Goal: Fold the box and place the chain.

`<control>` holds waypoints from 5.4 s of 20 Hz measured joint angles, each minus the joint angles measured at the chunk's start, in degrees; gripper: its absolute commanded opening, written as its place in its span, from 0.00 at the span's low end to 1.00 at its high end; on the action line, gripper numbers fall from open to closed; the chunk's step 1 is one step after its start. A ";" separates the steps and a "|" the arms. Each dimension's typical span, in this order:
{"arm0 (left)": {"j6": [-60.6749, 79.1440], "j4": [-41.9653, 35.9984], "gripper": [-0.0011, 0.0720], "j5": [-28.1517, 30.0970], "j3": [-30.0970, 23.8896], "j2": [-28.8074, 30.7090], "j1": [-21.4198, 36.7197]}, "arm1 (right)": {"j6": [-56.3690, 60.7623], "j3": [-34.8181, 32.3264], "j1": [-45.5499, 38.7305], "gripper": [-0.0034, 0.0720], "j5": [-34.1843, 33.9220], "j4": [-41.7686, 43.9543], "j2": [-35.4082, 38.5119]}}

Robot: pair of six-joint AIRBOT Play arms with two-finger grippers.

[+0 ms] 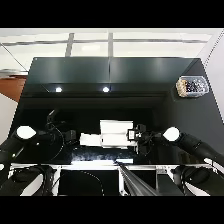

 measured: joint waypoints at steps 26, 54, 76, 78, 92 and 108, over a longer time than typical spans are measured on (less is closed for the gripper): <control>5.81 -7.19 0.99 5.40 11.13 -8.07 -21.00 | -0.02 0.00 0.00 0.75 -0.02 0.00 0.00; -51.98 36.72 0.56 4.02 28.09 -19.47 -46.80 | -0.02 0.00 0.00 0.75 -0.04 0.00 0.00; -64.48 44.48 0.06 -2.01 35.19 -27.41 -51.87 | 0.04 -0.02 0.00 0.75 0.13 0.00 -0.02; -64.50 44.46 0.07 -2.01 35.19 -27.41 -51.87 | 0.02 -0.02 0.00 0.75 0.11 0.00 -0.02; -64.52 43.58 0.24 -2.78 35.19 -27.41 -51.89 | -0.04 0.00 0.00 0.75 -0.02 -0.02 0.00; -64.92 45.48 0.06 -3.02 35.21 -27.02 -51.52 | 3.72 0.17 -0.13 0.99 0.70 -1.81 0.83</control>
